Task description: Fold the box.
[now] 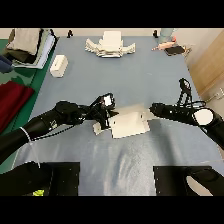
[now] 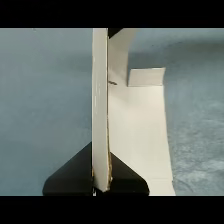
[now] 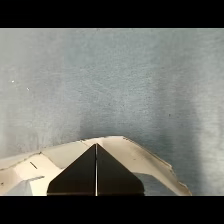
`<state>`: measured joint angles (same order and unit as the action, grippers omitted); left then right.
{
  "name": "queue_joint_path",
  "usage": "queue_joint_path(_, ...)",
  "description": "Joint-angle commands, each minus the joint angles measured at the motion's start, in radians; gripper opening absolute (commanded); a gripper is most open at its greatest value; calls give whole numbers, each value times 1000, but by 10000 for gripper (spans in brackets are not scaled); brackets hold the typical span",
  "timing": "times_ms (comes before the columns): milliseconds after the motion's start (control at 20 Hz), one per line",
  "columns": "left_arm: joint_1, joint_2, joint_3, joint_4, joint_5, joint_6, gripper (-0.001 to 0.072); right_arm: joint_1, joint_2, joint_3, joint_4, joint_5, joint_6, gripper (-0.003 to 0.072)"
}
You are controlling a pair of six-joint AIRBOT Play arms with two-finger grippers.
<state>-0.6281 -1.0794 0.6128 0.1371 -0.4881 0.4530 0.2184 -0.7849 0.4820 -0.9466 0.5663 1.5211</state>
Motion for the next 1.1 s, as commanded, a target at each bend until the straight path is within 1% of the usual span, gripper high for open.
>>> queue_joint_path(0, 25, -23, 22, 196, -127, -208, 14, 0, 1, 1, 0, 10, -3, 3)
queue_joint_path(150, 25, -58, 22, 253, -183, -241, 14, 0, 1, 1, 0, 9, -3, 3)
queue_joint_path(300, 25, -64, 32, 297, -186, -245, 14, 0, 1, 1, 0, -12, -3, 3)
queue_joint_path(450, 26, -64, 70, 333, -204, -252, 14, 0, 1, 1, 0, -17, -2, 3)
queue_joint_path(500, 29, -64, 90, 335, -209, -283, 14, 0, 1, 1, 0, -17, -2, 3)
queue_joint_path(650, 56, -72, 135, 334, -352, -357, 14, 0, 1, 1, 0, -18, -2, 3)
queue_joint_path(750, 66, -87, 135, 334, -395, -396, 14, 0, 1, 1, 0, -18, -3, 3)
queue_joint_path(900, 69, -121, 142, 310, -407, -399, 14, 0, 1, 1, 0, -17, -3, 3)
queue_joint_path(1050, 71, -143, 179, 300, -411, -404, 14, 0, 1, 1, 0, -17, -3, 3)
